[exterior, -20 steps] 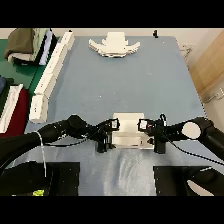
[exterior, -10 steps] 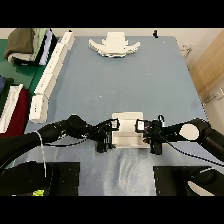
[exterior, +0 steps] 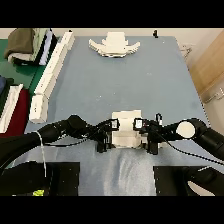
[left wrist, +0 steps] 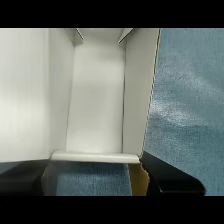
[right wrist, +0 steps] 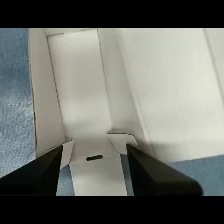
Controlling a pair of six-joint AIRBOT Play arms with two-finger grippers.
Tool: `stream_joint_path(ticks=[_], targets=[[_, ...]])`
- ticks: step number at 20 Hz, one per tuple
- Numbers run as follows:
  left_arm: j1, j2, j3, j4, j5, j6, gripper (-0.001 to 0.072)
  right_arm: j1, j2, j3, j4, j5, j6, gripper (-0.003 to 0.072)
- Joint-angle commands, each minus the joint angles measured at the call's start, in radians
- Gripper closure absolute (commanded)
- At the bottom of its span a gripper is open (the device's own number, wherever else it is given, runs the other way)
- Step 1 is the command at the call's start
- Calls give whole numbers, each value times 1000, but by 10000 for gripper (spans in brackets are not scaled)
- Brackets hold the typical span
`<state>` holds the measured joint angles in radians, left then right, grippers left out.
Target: Fold the box.
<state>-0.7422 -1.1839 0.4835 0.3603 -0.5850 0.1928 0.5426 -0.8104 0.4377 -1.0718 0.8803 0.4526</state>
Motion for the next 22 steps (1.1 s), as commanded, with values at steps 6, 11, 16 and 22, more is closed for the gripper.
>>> stream_joint_path(ticks=[6, 11, 16, 22], targets=[[0, 0, 0, -1, 0, -2, 248, 1, 27, 0, -76, 82, 87, 159], [0, 0, 0, -1, 0, -2, 248, 0, 111, 50, -350, 180, 554, 682], [0, 0, 0, -1, 0, -2, 248, -81, 139, 86, -820, 356, 1226, 683], [0, 0, 0, -1, 0, -2, 248, -394, -54, 71, -391, 349, 1241, 683]])
